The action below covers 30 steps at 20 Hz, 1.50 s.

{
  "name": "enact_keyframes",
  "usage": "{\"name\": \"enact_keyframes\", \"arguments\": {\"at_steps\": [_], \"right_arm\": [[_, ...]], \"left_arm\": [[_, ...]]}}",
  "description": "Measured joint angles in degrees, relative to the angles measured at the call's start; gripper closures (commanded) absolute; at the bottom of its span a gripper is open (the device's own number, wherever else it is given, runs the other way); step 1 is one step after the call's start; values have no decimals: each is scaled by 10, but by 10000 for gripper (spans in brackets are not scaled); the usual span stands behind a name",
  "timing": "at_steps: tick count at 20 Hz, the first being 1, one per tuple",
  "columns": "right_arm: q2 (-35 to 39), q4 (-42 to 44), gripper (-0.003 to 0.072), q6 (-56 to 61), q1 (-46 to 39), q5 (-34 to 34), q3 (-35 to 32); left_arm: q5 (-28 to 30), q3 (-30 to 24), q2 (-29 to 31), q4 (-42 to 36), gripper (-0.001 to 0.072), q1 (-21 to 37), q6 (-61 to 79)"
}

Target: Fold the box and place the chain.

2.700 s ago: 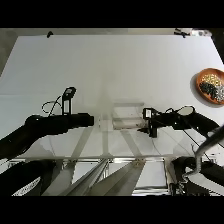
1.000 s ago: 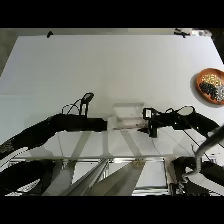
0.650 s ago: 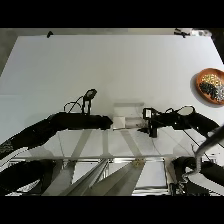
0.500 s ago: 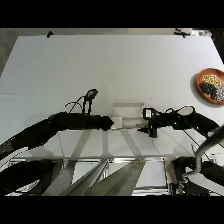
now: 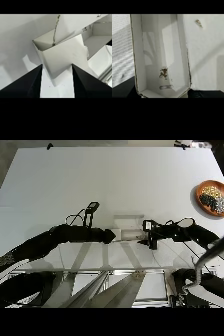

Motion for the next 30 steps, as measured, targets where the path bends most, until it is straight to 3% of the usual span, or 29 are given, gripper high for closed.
{"name": "enact_keyframes", "arguments": {"at_steps": [4, 20, 25, 30], "right_arm": [[0, 0, 348, 0, 0, 0, 0], [0, 0, 348, 0, 0, 0, 0], [0, 0, 348, 0, 0, 0, 0], [0, 0, 348, 0, 0, 0, 0]], "left_arm": [[25, 46, -39, 37, 241, -4, -35], [169, 199, -94, 308, 218, -42, -357], [222, 255, -138, 341, 217, -65, -428], [251, 274, -156, 357, 218, -75, -473]]}}
